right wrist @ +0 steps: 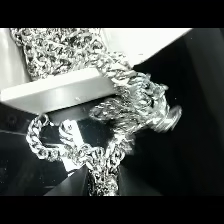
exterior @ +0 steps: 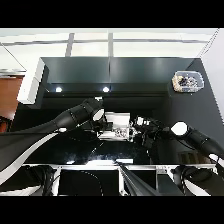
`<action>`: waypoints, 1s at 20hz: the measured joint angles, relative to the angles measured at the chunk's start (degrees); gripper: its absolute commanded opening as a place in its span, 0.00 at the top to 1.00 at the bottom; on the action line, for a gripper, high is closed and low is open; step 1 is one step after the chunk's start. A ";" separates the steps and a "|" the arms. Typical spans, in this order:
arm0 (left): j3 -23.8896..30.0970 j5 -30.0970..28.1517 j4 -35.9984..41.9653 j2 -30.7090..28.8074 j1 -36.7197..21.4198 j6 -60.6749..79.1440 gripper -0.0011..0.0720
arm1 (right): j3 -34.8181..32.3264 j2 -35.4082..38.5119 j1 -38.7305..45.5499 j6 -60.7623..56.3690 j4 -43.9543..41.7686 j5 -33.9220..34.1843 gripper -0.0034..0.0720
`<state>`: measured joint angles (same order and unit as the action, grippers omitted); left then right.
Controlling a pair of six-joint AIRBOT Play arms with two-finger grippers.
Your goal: Fold the box and place the chain.
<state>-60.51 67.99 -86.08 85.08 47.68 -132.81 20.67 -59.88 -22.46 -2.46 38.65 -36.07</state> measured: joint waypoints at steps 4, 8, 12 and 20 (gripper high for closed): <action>0.00 0.00 0.00 0.00 0.00 0.00 0.95 | 1.90 0.09 0.00 -2.69 1.73 -3.28 0.94; 0.00 0.00 0.00 0.00 0.00 0.00 0.95 | 7.72 1.99 0.50 -15.58 7.69 -9.25 0.94; 0.00 0.00 0.00 0.00 0.00 -0.02 0.95 | 15.80 5.55 1.95 -28.41 12.17 -19.04 0.94; 0.00 -0.02 0.00 0.00 0.00 0.00 0.95 | 38.47 9.16 3.30 -49.53 10.16 -38.58 0.94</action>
<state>-60.51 67.96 -86.08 85.08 47.68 -132.81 59.13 -50.72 -19.16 -51.99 48.82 -74.65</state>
